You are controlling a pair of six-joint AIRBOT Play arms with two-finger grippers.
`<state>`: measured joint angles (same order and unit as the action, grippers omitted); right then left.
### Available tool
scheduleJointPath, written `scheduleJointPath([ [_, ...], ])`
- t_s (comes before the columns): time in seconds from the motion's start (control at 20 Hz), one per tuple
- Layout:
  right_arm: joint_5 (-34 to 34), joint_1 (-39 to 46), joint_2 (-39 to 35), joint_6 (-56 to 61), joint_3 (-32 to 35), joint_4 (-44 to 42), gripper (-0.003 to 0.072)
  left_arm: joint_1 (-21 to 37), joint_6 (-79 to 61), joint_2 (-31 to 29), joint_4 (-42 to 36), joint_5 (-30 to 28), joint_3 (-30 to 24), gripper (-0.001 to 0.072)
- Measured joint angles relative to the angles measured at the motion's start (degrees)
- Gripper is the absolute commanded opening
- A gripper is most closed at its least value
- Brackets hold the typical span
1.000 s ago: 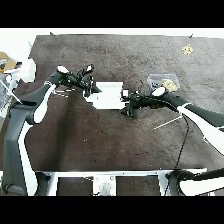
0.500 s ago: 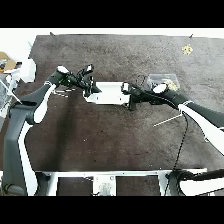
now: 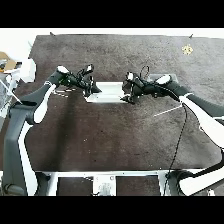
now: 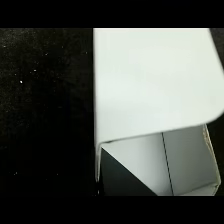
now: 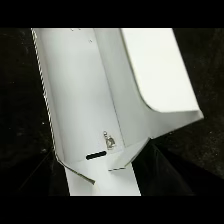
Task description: Fold the box and place the chain.
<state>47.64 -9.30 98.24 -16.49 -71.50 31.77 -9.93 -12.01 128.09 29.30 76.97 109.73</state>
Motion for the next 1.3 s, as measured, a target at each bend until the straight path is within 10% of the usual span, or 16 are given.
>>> scheduleJointPath([
  [1.3, 19.4, 1.7, 19.8, -3.0, -19.6, -3.2, 0.0677, 0.0, 0.0, 0.0, 0.0, 0.0, 0.0, 0.0011],
])
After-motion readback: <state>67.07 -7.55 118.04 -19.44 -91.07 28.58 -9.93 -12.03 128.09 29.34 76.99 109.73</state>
